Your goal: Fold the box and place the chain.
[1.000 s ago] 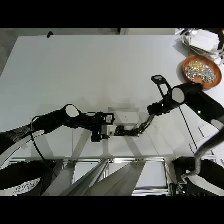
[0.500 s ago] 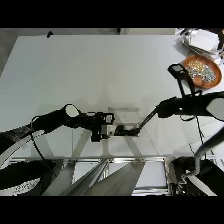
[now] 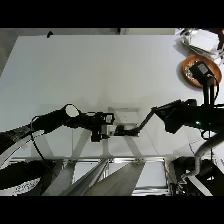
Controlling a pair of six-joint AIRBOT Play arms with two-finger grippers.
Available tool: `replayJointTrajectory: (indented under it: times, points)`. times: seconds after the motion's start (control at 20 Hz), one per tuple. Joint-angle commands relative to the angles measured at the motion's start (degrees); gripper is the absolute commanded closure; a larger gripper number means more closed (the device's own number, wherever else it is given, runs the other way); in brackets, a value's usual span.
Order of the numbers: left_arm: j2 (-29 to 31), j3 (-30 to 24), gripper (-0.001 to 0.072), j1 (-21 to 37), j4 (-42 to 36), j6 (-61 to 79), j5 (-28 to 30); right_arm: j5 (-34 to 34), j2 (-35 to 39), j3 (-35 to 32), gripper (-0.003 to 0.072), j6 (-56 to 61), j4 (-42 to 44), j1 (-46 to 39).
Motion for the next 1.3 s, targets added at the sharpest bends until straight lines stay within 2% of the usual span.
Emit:
replayJointTrajectory:
  times: [0.0, 0.25, 0.45, 0.75, 1.25]
  points:
    - [0.0, 0.0, 0.0453, 0.0, 0.0, 0.0, 0.0, -3.5, 0.7, 0.1, 0.0678, -6.1, 10.6, 0.0]
    - [0.0, 0.0, 0.0453, 0.0, 0.0, 0.0, 0.0, -6.7, 0.7, 0.1, 0.0678, -9.2, 17.8, 0.0]
    - [0.0, 0.0, 0.0454, 0.0, 0.0, 0.0, 0.0, -7.0, -0.5, 0.0, 0.0678, -10.6, 15.6, 3.2]
    - [0.0, 0.0, 0.0453, 0.0, 0.0, 0.0, 0.0, -6.6, -11.3, 0.0, 0.0678, -10.6, 7.0, 12.0]
    - [0.0, 0.0, 0.0454, 0.0, 0.0, 0.0, 0.0, -6.3, -26.3, 0.0, 0.0678, -10.6, 2.4, 15.4]
